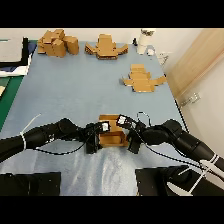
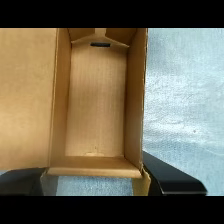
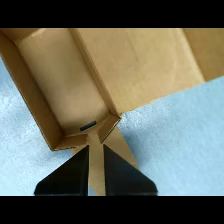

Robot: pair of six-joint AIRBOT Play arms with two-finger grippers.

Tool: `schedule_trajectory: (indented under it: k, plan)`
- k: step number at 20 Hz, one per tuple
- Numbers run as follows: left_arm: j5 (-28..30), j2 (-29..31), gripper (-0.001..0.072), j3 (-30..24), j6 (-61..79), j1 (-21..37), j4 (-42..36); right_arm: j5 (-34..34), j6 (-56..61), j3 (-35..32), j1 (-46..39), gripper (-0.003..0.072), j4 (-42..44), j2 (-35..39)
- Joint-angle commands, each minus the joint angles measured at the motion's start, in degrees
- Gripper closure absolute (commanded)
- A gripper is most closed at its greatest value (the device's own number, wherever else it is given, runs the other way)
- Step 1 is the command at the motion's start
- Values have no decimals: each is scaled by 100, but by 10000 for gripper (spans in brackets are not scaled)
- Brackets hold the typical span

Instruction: Fold the box.

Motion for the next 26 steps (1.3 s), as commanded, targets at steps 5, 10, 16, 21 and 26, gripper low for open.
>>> schedule_trajectory:
  k: [5,10,16,21,26]
  plan:
    - [0,0,152,2,4,2,4,-330,-129,4,-15,543,352,26]
    - [0,0,152,2,4,0,2,-560,-3759,-164,-811,543,1676,481]
    - [-2,0,152,2,4,0,4,-356,-4441,-468,-1453,443,1674,254]
    - [-2,0,152,2,4,0,4,-435,-3947,-426,-1451,281,1711,328]
    - [0,0,152,2,4,0,2,-468,-3285,-426,-1438,281,1711,328]
